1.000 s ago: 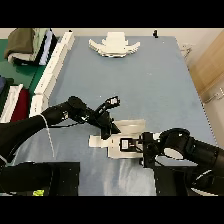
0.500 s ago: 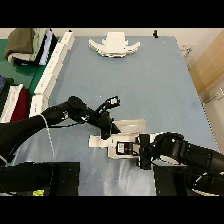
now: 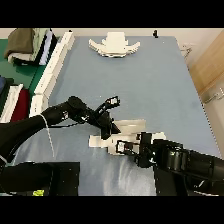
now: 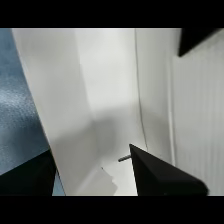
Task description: Fold the box.
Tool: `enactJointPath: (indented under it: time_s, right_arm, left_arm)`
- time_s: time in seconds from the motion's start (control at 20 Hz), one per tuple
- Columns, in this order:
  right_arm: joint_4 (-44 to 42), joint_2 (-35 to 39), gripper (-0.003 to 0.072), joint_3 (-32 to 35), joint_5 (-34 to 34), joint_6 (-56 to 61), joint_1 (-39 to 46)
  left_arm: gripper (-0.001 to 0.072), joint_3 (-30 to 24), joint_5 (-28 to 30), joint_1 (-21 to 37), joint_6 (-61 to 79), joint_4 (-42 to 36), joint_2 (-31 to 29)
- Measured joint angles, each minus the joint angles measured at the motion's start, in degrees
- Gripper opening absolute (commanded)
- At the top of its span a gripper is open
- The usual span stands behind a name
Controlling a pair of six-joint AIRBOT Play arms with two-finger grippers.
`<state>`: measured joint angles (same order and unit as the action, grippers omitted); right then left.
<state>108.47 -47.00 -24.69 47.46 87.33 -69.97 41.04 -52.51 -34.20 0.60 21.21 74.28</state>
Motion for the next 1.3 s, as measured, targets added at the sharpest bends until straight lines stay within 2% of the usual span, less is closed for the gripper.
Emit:
enactJointPath:
  time_s: [0.4, 0.5, 0.55, 0.85, 1.05, 1.3]
  right_arm:
    - [9.5, 4.0, 0.0680, -0.1, 1.6, 14.9, -0.3]
    - [10.1, 4.2, 0.0680, -0.1, 1.7, 16.5, -0.1]
    - [10.1, 4.3, 0.0720, -0.1, 1.8, 17.0, -0.1]
    - [10.3, 5.6, 0.0720, -0.3, 3.7, 18.3, 1.6]
    - [8.1, 7.6, 0.0720, -0.3, 4.8, 13.4, 6.2]
    - [-0.7, 8.3, 0.0720, 0.5, 2.2, -3.3, 14.3]
  left_arm:
    - [0.0015, 0.0, 0.0, 0.0, 0.0, 0.0, 0.0]
    - [0.0015, 0.0, 0.1, 0.0, 0.0, 0.0, 0.0]
    - [0.0015, 0.0, 0.1, 0.0, 0.0, 0.0, 0.0]
    - [0.0015, 0.0, 0.1, 0.0, 0.0, 0.0, 0.0]
    - [0.0015, 0.0, -0.1, 0.0, 0.0, 0.0, 0.0]
    - [0.0015, 0.0, 0.0, 0.0, 0.0, 0.0, 0.0]
